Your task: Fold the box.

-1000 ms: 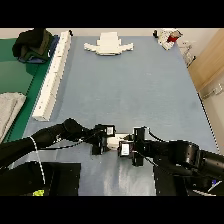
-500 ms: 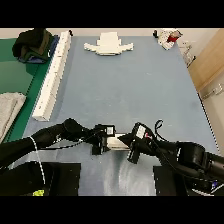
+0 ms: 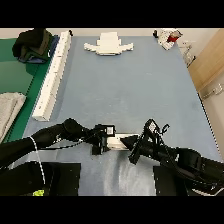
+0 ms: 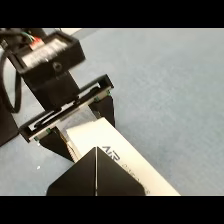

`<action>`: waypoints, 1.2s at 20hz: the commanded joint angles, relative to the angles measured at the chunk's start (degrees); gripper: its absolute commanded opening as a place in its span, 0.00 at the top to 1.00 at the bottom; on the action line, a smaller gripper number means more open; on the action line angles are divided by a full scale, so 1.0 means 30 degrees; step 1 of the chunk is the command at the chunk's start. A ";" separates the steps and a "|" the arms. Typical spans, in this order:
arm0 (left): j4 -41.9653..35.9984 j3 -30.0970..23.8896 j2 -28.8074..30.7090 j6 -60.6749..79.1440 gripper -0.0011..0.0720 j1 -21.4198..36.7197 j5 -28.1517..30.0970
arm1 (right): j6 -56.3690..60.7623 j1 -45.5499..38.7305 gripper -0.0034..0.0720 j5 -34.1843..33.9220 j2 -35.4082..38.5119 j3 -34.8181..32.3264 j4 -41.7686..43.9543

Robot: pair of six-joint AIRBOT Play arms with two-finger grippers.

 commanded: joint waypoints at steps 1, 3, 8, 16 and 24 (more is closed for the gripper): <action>0.0007 0.0000 0.0007 0.0007 0.38 0.0015 0.0007 | 0.0335 -0.0007 0.94 0.0415 -0.0015 -0.0801 0.0452; 0.0007 -0.0007 0.0007 0.0007 0.38 0.0007 0.0007 | 0.0342 -0.0007 0.94 0.0466 -0.0335 -0.1020 0.0466; 0.0007 -0.0007 0.0007 0.0007 0.38 0.0007 0.0007 | 0.0342 0.0000 0.94 0.0568 -0.2193 -0.1137 0.0590; 0.0007 -0.0007 0.0007 0.0007 0.38 0.0007 0.0007 | 0.0342 0.0036 0.94 0.0503 -0.2375 -0.1173 0.0583; 0.0007 -0.0007 0.0007 0.0007 0.38 0.0007 0.0007 | 0.0306 0.0029 0.94 0.0627 -0.0357 -0.1173 0.0430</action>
